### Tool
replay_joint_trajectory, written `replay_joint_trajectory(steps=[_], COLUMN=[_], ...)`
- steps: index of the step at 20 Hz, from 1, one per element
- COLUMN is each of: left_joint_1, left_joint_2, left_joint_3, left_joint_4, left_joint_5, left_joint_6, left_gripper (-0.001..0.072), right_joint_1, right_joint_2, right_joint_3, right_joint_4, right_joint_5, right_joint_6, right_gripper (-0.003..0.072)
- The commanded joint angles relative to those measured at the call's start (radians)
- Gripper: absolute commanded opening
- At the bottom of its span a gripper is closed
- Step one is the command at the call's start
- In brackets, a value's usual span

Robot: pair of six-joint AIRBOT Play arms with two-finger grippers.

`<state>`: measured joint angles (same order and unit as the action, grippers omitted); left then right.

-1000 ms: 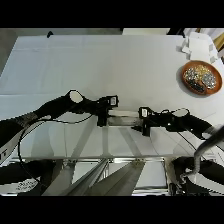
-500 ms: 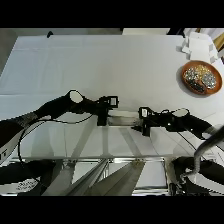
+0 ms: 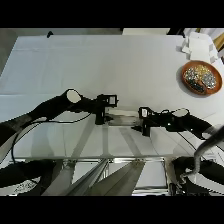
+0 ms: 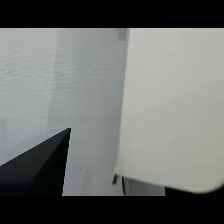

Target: Fold the box and place the chain.

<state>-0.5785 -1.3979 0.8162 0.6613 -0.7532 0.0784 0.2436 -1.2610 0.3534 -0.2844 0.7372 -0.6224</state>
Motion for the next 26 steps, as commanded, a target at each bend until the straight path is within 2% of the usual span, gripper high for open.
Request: replay_joint_trajectory(steps=[1, 3, 5, 8, 9, 10, 12, 14, 19, 23, 26], left_joint_1=[0.000, 0.000, 0.000, -0.012, -0.022, -0.031, -0.059, -0.103, -0.203, -0.203, -0.203], left_joint_2=[0.116, 0.209, 0.299, 0.393, 0.402, 0.401, 0.381, 0.342, 0.198, 0.102, 0.050], left_joint_3=[0.000, 0.000, 0.000, 0.000, 0.000, 0.000, 0.000, 0.000, 0.000, 0.000, 0.000], left_joint_4=[0.225, 0.332, 0.373, 0.360, 0.348, 0.319, 0.218, 0.111, -0.033, -0.159, -0.209], left_joint_5=[-0.040, -0.102, -0.173, -0.280, -0.309, -0.335, -0.336, -0.275, 0.027, 0.306, 0.398], left_joint_6=[-0.236, -0.365, -0.435, -0.444, -0.445, -0.445, -0.445, -0.444, -0.444, -0.444, -0.445], left_gripper=[0.0598, 0.0598, 0.0577, 0.0121, 0.0044, 0.0005, 0.0004, 0.0006, 0.0006, 0.0005, 0.0005], right_joint_1=[0.000, 0.000, 0.000, 0.000, 0.000, 0.000, 0.000, 0.000, 0.000, 0.000, 0.000], right_joint_2=[0.000, 0.000, 0.000, 0.000, 0.000, 0.000, 0.000, 0.000, 0.000, 0.000, 0.000], right_joint_3=[0.000, 0.000, 0.000, 0.000, 0.000, 0.000, 0.000, 0.000, 0.000, 0.000, 0.000], right_joint_4=[0.001, 0.000, 0.000, 0.000, 0.000, 0.000, 0.000, 0.000, 0.000, 0.000, 0.000], right_joint_5=[0.002, 0.002, 0.003, 0.004, 0.004, 0.004, 0.004, 0.004, 0.004, 0.004, 0.004], right_joint_6=[0.000, 0.000, 0.000, 0.000, 0.000, 0.000, 0.000, 0.000, 0.000, 0.000, 0.000], right_gripper=[0.0411, 0.0411, 0.0411, 0.0411, 0.0411, 0.0411, 0.0411, 0.0411, 0.0411, 0.0411, 0.0411])
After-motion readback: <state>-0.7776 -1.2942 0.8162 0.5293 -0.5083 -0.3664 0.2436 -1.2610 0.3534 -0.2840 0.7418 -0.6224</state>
